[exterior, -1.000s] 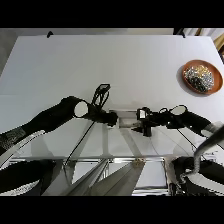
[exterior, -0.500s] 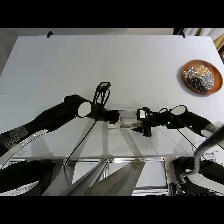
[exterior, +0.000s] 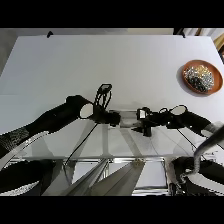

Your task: Fold the box and place the chain.

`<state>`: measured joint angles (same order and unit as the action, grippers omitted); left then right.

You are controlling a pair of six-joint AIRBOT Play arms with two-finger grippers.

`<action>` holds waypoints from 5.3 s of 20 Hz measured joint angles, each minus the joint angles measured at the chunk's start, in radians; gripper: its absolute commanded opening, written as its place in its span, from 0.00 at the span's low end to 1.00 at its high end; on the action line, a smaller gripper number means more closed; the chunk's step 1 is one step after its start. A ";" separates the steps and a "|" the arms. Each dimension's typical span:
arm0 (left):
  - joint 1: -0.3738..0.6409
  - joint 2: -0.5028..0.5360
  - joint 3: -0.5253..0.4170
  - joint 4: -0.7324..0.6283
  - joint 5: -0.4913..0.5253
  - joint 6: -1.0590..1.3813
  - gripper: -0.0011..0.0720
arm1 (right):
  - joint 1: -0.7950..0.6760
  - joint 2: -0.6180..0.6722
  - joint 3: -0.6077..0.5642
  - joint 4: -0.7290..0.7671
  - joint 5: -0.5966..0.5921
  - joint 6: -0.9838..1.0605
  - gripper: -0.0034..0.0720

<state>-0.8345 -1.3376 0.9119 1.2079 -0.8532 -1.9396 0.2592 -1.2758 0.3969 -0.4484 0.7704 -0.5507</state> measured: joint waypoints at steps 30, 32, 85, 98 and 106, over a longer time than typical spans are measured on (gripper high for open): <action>-0.033 -0.174 0.161 0.068 -0.147 -0.212 0.54 | 0.000 0.000 0.000 0.000 0.000 0.000 0.57; -0.033 -0.179 0.163 0.078 -0.171 -0.238 0.49 | 0.000 0.000 0.000 0.000 0.000 0.000 0.57; -0.095 -0.306 0.312 0.221 -0.370 -0.507 0.17 | 0.000 0.000 0.000 0.000 0.000 0.000 0.57; -0.036 -0.175 0.311 0.215 -0.425 -0.324 0.35 | 0.000 0.000 0.000 0.000 0.000 0.000 0.57; 0.141 0.092 0.311 0.221 -0.548 0.179 0.88 | 0.000 0.000 0.000 0.000 0.000 0.000 0.57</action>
<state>-0.6933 -1.2457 1.2228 1.4288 -1.4010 -1.7611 0.2592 -1.2758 0.3969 -0.4480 0.7704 -0.5503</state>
